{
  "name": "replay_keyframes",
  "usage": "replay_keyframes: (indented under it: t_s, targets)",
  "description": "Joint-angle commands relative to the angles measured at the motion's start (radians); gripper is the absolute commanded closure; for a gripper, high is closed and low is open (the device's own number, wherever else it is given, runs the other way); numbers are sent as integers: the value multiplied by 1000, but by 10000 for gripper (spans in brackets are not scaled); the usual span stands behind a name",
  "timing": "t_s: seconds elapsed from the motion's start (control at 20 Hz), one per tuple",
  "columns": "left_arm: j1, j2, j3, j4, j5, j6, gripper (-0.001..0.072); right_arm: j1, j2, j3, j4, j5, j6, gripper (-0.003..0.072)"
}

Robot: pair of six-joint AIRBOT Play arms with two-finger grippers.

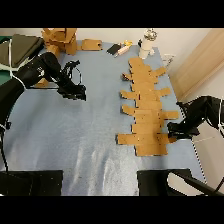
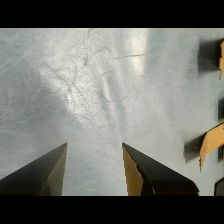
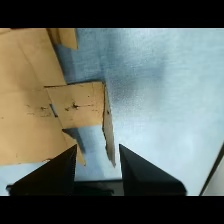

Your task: Fold the box.

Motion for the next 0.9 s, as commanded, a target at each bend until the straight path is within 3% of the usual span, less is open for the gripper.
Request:
replay_keyframes:
  t_s: [0.0,0.1,0.2,0.3,0.35,0.6,0.85]
  targets:
    - [-4,-1,0,-39,-32,31,177,-2,-7,-50,10,114,-30,265]
    - [-2,-1,0,-72,-55,56,178,-2,-34,-50,-17,135,-37,322]
    - [-2,-1,0,-104,-71,79,178,-2,-64,-50,-27,150,-61,429]
    - [-2,-1,0,-131,-77,100,178,-2,-88,-50,-6,157,-92,620]
    - [-2,-1,0,-139,-82,105,179,0,-91,-49,23,153,-106,680]
    - [7,-1,1,-236,-133,192,178,66,21,-33,378,59,-212,682]
    - [96,-1,1,-433,-206,280,179,113,176,-87,549,7,-208,684]
